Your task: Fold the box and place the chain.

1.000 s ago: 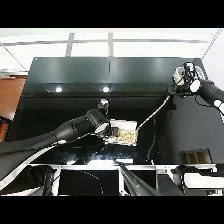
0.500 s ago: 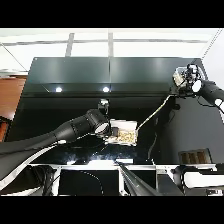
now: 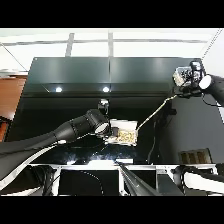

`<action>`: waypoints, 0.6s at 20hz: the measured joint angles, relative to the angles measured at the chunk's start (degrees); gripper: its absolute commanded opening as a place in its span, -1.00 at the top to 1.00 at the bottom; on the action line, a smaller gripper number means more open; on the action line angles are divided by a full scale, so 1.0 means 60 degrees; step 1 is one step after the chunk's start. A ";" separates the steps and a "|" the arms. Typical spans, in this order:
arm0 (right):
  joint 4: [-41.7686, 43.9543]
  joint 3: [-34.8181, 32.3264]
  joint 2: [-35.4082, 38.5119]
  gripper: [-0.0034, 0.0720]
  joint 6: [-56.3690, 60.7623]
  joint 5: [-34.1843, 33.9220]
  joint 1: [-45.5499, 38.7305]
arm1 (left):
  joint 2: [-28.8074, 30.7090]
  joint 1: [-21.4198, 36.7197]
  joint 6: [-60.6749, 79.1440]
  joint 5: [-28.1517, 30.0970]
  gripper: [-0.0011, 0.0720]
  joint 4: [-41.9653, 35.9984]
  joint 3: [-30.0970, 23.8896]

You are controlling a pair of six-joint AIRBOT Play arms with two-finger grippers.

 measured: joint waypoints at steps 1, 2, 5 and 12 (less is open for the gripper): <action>0.0120 0.0007 0.0372 0.79 -0.0127 0.0273 0.0000 | 0.0000 0.0000 0.0000 0.0004 0.88 0.0000 0.0000; 0.0328 0.0000 0.0743 0.79 -0.0299 0.0685 0.0000 | 0.0000 0.0000 0.0004 0.0004 0.88 0.0000 0.0000; 0.1344 -0.0044 0.1876 0.79 -0.1045 0.2124 0.0138 | 0.0000 0.0000 0.0004 0.0004 0.88 0.0000 0.0000; 0.3989 -0.1264 0.4317 0.79 -0.1982 0.4510 0.2036 | 0.0000 0.0000 0.0000 0.0007 0.88 -0.0004 0.0000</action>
